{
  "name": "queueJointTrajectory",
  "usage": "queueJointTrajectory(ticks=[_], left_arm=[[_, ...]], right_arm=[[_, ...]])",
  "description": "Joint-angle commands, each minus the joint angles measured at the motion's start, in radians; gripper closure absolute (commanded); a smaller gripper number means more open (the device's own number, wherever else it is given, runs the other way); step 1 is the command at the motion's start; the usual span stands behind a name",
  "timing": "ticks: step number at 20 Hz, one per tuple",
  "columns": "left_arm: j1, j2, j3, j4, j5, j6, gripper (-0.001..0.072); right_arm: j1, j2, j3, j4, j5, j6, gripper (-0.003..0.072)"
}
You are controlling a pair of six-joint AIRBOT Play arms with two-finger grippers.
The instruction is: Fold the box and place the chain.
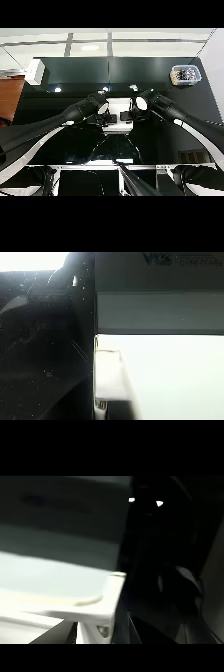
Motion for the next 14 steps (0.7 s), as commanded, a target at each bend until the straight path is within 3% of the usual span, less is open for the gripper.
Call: queueJointTrajectory(ticks=[1,8,13,14], left_arm=[[0.001,0.001,0.000,0.000,0.000,0.001,0.0683],[0.001,0.001,0.000,0.000,0.000,0.001,0.0682],[0.001,0.001,0.000,0.000,0.000,0.001,0.0683],[0.001,0.001,0.000,0.000,0.000,0.001,0.0683]], right_arm=[[0.023,-0.018,0.006,-0.067,0.034,0.108,0.0354],[0.029,-0.047,0.006,-0.047,0.037,0.145,0.0374],[0.029,-0.051,0.006,-0.038,0.016,0.147,0.0567],[0.029,-0.052,0.006,-0.038,0.014,0.148,0.0571]])
